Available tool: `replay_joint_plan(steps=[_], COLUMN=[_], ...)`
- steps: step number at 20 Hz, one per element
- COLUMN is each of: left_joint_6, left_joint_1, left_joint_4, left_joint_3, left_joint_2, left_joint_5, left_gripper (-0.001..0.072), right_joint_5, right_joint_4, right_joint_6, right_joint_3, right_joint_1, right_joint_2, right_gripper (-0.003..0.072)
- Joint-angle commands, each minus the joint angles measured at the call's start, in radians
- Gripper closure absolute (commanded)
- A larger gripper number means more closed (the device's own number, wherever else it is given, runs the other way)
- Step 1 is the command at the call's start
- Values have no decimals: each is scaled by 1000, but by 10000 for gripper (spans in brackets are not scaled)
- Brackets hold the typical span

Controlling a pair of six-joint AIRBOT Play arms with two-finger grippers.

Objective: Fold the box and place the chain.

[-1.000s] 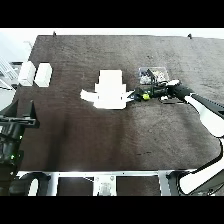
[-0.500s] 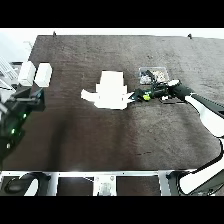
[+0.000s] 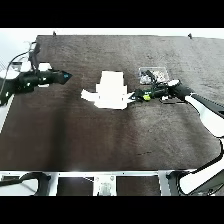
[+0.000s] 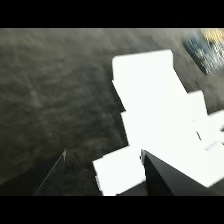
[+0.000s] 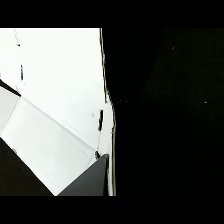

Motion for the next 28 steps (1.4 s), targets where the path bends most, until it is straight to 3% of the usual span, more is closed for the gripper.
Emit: replay_joint_plan(steps=[1, 2, 6, 12, 16, 21, 23, 25, 28], left_joint_6=[-279, -317, -411, -451, -443, -304, -292, -294, -295], left_joint_1=[-11, -23, -88, -200, -224, -227, -229, -229, -229], left_joint_4=[236, 299, 436, 505, 465, 272, 273, 308, 318], left_joint_3=[324, 393, 632, 840, 851, 848, 848, 848, 848], left_joint_2=[-240, -282, -435, -616, -671, -681, -686, -703, -715], left_joint_5=[-262, -278, -337, -346, -325, -364, -352, -361, -325], left_gripper=[242, 299, 283, 282, 282, 281, 280, 213, 214], right_joint_5=[-8, -8, -6, -9, -9, -8, -8, -8, -9], right_joint_4=[-1, -1, -1, -2, -14, -23, -23, -23, -23], right_joint_6=[-1, -1, -1, -1, -5, -4, -4, -4, -5], right_joint_3=[1, 1, 1, 1, 1, 1, 1, 1, 1], right_joint_1=[0, 0, 0, 0, 0, 0, 0, 0, 0], right_joint_2=[-1, -1, -1, -1, -1, -1, -1, -1, -1], right_gripper=[676, 676, 676, 676, 676, 676, 676, 676, 676])
